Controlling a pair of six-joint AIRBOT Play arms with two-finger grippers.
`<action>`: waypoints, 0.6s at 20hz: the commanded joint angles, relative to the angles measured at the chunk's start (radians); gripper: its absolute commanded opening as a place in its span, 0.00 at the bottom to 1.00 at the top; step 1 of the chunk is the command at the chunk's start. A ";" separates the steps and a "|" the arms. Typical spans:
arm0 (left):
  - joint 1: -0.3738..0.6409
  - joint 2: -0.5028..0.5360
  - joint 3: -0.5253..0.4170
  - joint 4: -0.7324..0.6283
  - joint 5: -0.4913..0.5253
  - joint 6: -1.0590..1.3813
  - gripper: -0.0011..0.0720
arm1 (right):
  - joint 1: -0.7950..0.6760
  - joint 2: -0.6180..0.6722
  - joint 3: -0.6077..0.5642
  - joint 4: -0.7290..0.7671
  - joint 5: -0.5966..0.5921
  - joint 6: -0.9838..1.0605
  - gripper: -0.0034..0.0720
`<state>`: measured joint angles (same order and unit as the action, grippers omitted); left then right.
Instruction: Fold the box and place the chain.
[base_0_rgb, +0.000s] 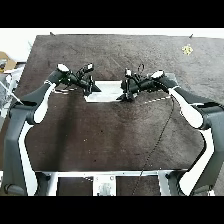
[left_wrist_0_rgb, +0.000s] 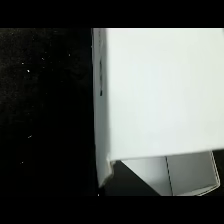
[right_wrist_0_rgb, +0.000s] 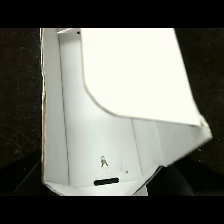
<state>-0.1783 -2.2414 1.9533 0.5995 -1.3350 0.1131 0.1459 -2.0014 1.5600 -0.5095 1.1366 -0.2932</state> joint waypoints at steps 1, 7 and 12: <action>0.000 0.000 0.000 -0.001 0.000 0.000 0.03 | 0.013 -0.017 0.007 -0.024 0.000 -0.029 0.94; 0.000 0.000 0.000 -0.001 0.000 0.000 0.03 | 0.011 -0.054 0.019 -0.018 -0.004 -0.046 0.94; 0.000 0.000 0.000 -0.001 0.000 0.000 0.03 | 0.013 -0.060 0.019 -0.003 -0.015 -0.052 0.94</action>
<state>-0.1783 -2.2414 1.9530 0.5983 -1.3350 0.1135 0.1574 -2.0552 1.5772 -0.5179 1.1320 -0.3389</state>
